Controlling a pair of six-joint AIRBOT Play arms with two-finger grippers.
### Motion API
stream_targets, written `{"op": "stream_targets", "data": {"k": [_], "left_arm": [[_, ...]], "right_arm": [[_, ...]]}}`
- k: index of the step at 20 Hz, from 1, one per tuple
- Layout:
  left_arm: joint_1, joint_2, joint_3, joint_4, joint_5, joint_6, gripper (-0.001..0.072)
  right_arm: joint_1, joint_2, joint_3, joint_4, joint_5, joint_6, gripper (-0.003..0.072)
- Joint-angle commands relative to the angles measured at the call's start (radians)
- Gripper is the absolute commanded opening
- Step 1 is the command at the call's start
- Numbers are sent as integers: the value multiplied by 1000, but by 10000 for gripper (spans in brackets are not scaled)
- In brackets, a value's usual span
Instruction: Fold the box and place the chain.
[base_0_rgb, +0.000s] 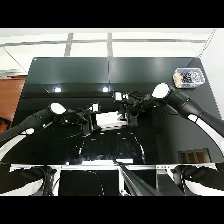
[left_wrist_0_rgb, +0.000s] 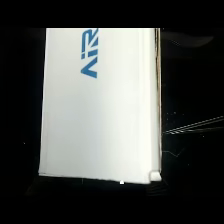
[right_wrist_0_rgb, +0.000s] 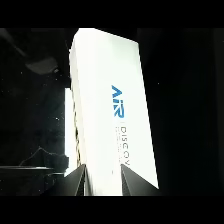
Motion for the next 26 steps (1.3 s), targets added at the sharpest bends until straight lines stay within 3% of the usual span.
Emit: {"op": "stream_targets", "data": {"k": [1,3,4,5,11,12,13,22,23,26], "left_arm": [[0,0,0,0,1,-1,388],[0,0,0,0,1,-1,388],[0,0,0,0,1,-1,388],[0,0,0,0,1,-1,388],[0,0,0,0,1,-1,389],[0,0,0,0,1,-1,388],[0,0,0,0,1,-1,388],[0,0,0,0,1,-1,388],[0,0,0,0,1,-1,388],[0,0,0,0,1,-1,388]], "right_arm": [[1,-2,-2,-1,0,0,238],[1,-2,-2,-1,-6,0,236],[1,-2,-2,-1,-6,0,140],[1,-2,-1,-1,-8,0,119],[1,-1,-1,-2,3,0,129],[1,-1,-1,-2,6,1,136],[1,-1,-1,-2,6,3,206],[3,-14,-5,-5,6,35,213],[6,-16,-6,-10,4,35,331],[14,-17,-6,-23,3,39,341]]}}
